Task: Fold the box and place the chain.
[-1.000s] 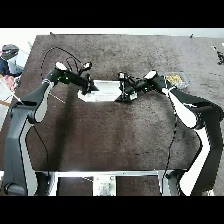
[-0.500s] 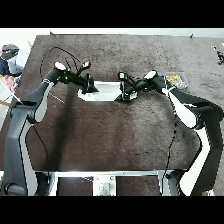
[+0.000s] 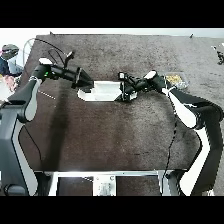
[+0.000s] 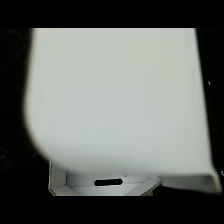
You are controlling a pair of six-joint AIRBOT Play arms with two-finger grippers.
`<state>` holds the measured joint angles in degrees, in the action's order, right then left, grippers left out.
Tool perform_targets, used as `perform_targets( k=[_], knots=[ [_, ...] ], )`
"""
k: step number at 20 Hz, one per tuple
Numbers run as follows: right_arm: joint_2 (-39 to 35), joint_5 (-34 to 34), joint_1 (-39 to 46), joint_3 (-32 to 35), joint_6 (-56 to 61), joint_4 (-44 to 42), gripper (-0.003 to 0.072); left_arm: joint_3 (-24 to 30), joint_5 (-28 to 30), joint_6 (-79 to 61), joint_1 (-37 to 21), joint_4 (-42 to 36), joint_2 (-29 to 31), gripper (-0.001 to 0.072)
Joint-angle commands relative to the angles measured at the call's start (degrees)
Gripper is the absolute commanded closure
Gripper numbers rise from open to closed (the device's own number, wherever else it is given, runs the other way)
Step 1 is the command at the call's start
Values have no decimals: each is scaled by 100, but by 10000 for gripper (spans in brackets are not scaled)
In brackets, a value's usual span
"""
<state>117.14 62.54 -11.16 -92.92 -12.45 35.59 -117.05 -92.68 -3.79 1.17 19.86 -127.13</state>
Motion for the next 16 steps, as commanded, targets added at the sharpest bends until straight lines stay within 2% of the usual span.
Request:
perform_targets(
  k=[1,2,3,8,9,16],
  knots=[
    [2,-2,0,-4,2,0,172,-2,-522,380,-133,-219,177,388],
    [2,-4,0,-2,2,0,173,0,-603,435,-72,-162,177,441],
    [4,-2,0,-2,2,0,172,0,-625,442,-2,17,177,538],
    [2,2,0,-2,2,0,172,20,-262,437,525,1266,151,553],
    [4,2,0,-2,2,0,172,20,-144,407,605,1272,146,694],
    [2,2,0,-2,2,0,172,17,1014,380,723,710,142,698]
  ],
)
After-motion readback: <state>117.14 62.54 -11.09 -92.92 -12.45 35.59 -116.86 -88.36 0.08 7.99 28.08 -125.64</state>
